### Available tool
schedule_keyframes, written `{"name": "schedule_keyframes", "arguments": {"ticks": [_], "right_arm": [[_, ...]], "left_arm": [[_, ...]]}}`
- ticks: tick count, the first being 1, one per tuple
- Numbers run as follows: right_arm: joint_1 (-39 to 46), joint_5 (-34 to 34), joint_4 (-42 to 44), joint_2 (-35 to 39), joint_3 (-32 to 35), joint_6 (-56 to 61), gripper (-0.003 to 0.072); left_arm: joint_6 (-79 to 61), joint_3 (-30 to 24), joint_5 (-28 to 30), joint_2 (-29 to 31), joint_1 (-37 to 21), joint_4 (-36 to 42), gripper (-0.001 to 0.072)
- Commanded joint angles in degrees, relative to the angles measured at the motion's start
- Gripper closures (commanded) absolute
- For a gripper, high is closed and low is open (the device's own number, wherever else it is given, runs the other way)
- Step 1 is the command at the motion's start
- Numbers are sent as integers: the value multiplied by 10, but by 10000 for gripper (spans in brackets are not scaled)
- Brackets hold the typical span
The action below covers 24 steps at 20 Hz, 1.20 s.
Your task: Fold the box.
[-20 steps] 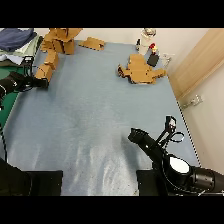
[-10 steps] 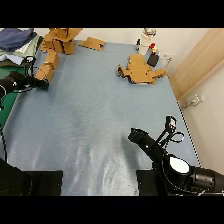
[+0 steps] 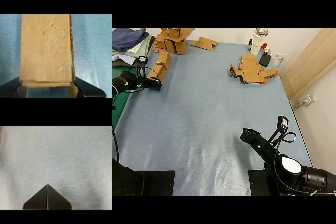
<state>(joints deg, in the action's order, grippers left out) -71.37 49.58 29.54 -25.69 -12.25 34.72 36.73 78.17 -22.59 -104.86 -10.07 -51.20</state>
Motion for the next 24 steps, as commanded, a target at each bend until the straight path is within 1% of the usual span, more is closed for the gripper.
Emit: {"name": "schedule_keyframes", "arguments": {"ticks": [1,3,4,5,7,10,14,16,18,19,20,21,24], "right_arm": [[0,0,0,0,-1,0,683],[0,0,0,0,-1,0,683],[0,0,0,0,-1,0,683],[0,0,0,0,-1,0,683],[0,0,0,1,-1,0,682],[0,0,0,0,-7,0,682],[0,0,-2,0,-10,-2,683],[0,0,-2,0,-10,-2,682],[0,-5,-1,0,-10,-2,682],[0,-11,0,0,-10,-2,682],[0,-14,7,0,-10,-2,682],[0,-15,22,0,-10,-3,682],[0,-22,61,0,-10,-40,683]], "left_arm": [[0,0,-5,5,0,-3,28],[0,0,-10,7,0,-3,27],[1,0,-16,7,0,-4,11],[4,0,-23,7,-1,-5,10],[8,0,-48,8,-3,-6,10],[75,0,-95,16,-20,-30,10],[83,0,-184,41,-51,-42,10],[83,0,-214,60,-62,-46,10],[83,0,-261,85,-68,-48,11],[83,0,-290,97,-70,-48,37],[84,0,-326,109,-69,-48,306],[83,0,-366,120,-67,-48,698],[100,0,-448,148,-52,-43,701]]}}
